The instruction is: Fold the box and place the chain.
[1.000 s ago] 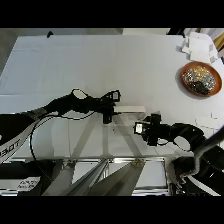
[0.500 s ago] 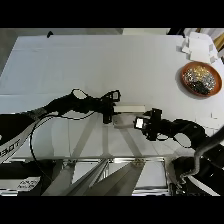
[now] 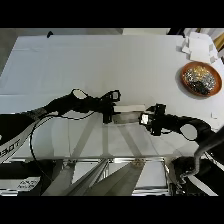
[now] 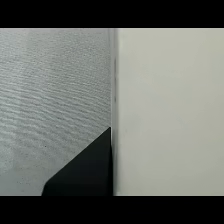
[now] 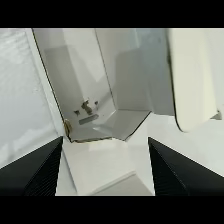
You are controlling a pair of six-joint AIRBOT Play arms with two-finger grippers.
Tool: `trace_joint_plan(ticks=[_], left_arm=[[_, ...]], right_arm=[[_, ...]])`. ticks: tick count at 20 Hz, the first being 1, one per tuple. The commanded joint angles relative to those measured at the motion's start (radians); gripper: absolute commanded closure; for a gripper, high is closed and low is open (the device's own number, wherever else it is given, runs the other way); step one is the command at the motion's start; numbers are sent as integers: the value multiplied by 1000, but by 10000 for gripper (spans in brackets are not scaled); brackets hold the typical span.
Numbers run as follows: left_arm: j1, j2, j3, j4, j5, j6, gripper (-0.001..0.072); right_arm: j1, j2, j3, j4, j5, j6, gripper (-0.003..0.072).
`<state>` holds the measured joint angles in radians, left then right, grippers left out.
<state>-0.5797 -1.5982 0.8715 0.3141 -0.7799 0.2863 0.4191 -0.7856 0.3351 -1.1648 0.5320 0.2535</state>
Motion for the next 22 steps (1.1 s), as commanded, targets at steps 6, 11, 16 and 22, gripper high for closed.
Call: trace_joint_plan(ticks=[6, 11, 16, 22], left_arm=[[-1, 1, 1, 0, -3, 1, 699], [-1, 1, 1, 0, -2, 1, 699], [-1, 1, 1, 0, -3, 1, 699], [-1, 1, 1, 0, -3, 1, 699]], right_arm=[[-51, -32, 10, 178, 8, -247, 105], [-169, -76, 14, 349, 134, -472, 106], [-244, -167, 37, 447, 206, -581, 105], [-313, -306, 141, 478, 298, -679, 103]])
